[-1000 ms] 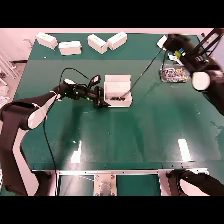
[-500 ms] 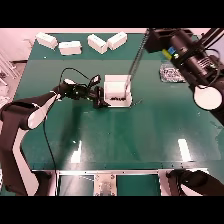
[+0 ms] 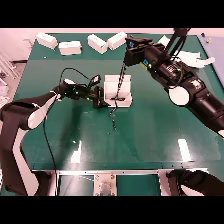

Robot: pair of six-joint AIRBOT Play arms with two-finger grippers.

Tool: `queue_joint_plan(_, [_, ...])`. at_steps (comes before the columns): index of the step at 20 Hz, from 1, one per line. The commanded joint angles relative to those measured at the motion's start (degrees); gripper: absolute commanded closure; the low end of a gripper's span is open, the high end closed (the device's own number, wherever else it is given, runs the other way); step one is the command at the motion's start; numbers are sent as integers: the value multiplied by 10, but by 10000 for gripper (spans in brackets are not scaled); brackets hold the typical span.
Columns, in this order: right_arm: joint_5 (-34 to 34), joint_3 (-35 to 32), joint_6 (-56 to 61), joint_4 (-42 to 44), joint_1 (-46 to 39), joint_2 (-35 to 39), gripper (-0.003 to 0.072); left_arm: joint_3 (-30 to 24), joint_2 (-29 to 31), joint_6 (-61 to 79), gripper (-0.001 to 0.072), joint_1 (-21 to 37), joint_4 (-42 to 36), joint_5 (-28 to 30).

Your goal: Fold the box and place the chain.

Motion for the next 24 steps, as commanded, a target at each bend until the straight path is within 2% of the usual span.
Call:
queue_joint_plan(1, [26,-17,18,2,-2,-20,680,0,0,0,176,0,0,0])
queue_joint_plan(8, [37,-123,23,51,-2,-55,668,0,0,0,176,0,0,0])
queue_joint_plan(9, [37,-136,23,51,-2,-64,479,0,0,0,176,0,0,0])
queue_joint_plan(10, [36,-144,23,51,-2,-70,175,0,0,0,176,0,0,0])
queue_joint_plan(11, [37,-147,23,51,-2,-75,113,0,0,0,175,0,0,0])
queue_joint_plan(15, [64,-147,23,53,-2,-65,113,0,0,0,176,0,0,0])
queue_joint_plan(19, [215,-147,23,131,-1,-22,113,0,0,0,176,0,0,0])
queue_joint_plan(21, [283,-147,22,208,0,-10,113,0,0,0,176,0,0,0])
queue_joint_plan(24, [351,-148,17,227,30,-21,114,0,0,0,176,0,0,0])
